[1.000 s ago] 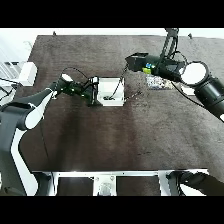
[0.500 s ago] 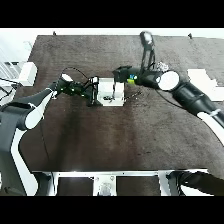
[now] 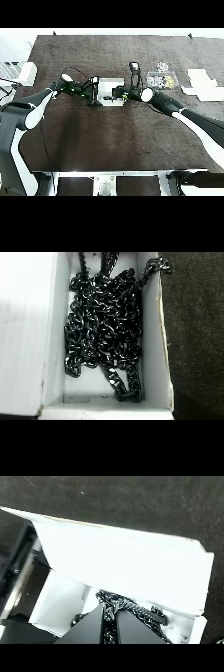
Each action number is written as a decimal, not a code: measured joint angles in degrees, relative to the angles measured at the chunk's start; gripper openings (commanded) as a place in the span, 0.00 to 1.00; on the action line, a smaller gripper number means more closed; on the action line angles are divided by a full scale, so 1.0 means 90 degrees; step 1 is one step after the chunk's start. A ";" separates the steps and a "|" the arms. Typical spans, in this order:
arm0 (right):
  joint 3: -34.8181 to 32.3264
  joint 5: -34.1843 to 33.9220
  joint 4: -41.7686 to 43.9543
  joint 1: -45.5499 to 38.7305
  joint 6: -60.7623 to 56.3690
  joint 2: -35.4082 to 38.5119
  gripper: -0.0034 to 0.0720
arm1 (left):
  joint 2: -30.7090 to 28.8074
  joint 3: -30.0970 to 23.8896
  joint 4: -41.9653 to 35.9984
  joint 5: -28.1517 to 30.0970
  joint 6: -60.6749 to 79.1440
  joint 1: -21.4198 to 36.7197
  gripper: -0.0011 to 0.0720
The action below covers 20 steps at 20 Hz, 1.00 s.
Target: Fold the box and place the chain.
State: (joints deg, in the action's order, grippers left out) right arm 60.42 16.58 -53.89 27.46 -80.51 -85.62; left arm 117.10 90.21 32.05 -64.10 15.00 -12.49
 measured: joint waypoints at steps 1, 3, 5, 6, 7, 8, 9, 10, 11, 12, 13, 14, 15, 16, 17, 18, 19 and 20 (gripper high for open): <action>-0.0015 -0.0027 0.0007 -0.0002 -0.0002 -0.0032 0.11 | 0.0000 0.0000 0.0000 0.0000 0.0002 0.0000 0.67; -0.0034 -0.0061 0.0012 -0.0010 -0.0012 -0.0073 0.66 | 0.0000 0.0000 0.0000 0.0000 0.0000 0.0000 0.67; -0.0046 -0.0053 -0.0007 -0.0044 -0.0007 -0.0095 0.70 | 0.0000 0.0000 0.0000 0.0000 0.0000 0.0000 0.67; -0.0049 -0.0032 -0.0015 -0.0070 -0.0005 -0.0095 0.70 | 0.0000 0.0000 0.0000 0.0000 0.0000 0.0000 0.67; -0.0053 0.0029 -0.0022 -0.0117 0.0000 -0.0075 0.69 | 0.0000 0.0000 0.0000 0.0000 0.0000 0.0000 0.67; -0.0056 0.0109 -0.0032 -0.0180 0.0002 -0.0022 0.69 | 0.0000 0.0000 0.0000 0.0000 0.0000 0.0000 0.67; -0.0053 0.0214 -0.0036 -0.0274 0.0005 0.0066 0.69 | 0.0000 0.0000 0.0000 0.0000 0.0002 0.0000 0.67; -0.0056 0.0364 -0.0073 -0.0403 0.0007 0.0172 0.68 | 0.0000 0.0000 0.0000 0.0000 0.0000 0.0000 0.67; -0.0056 0.0510 -0.0119 -0.0559 0.0010 0.0284 0.68 | 0.0000 0.0000 0.0000 0.0000 0.0000 0.0000 0.67; -0.0056 0.0651 -0.0165 -0.0743 0.0010 0.0403 0.68 | 0.0000 0.0000 0.0002 0.0000 0.0000 0.0000 0.67; -0.0053 0.0816 -0.0219 -0.0974 0.0012 0.0505 0.68 | 0.0000 0.0000 0.0002 0.0000 0.0000 0.0000 0.67; -0.0058 0.0979 -0.0260 -0.1209 0.0012 0.0568 0.67 | 0.0000 0.0000 0.0000 0.0000 0.0000 0.0000 0.67; -0.0058 0.1122 -0.0301 -0.1472 0.0012 0.0605 0.67 | 0.0000 0.0000 0.0002 0.0000 0.0002 0.0000 0.67; -0.0058 0.1219 -0.0330 -0.1707 0.0012 0.0607 0.67 | 0.0000 0.0000 0.0002 0.0000 0.0000 0.0000 0.67; -0.0058 0.1324 -0.0386 -0.1938 0.0012 0.0566 0.67 | 0.0000 0.0000 0.0002 0.0000 0.0000 0.0000 0.67; -0.0053 0.1396 -0.0476 -0.2132 0.0012 0.0491 0.68 | 0.0000 0.0000 0.0000 0.0000 0.0000 0.0000 0.67; -0.0036 0.1455 -0.0595 -0.2276 0.0015 0.0396 0.68 | 0.0000 0.0000 0.0002 0.0000 0.0000 0.0000 0.67; 0.0000 0.1525 -0.0777 -0.2387 0.0017 0.0277 0.68 | 0.0000 0.0000 0.0002 0.0000 0.0000 0.0000 0.67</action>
